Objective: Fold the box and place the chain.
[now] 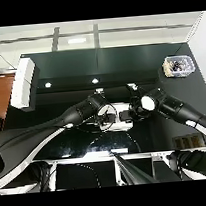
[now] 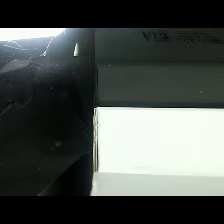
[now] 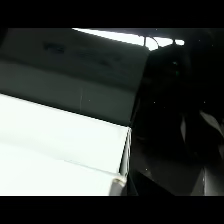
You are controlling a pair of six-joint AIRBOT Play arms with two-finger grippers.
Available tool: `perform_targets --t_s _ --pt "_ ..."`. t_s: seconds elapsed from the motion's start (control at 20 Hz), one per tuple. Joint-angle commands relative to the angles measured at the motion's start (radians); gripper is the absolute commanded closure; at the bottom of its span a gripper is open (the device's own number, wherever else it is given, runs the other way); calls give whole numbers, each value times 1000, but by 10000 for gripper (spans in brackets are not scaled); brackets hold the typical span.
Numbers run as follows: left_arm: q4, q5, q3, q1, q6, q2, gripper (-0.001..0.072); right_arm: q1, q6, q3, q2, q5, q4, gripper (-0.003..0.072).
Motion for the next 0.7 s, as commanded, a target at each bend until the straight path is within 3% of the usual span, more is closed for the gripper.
perform_targets --t_s 0.0,0.65 --pt "0 0 1 1 0 0 685 21 125 14 -13 29 -75 374" --pt "0 0 1 1 0 0 685 41 180 14 -83 43 -70 380"
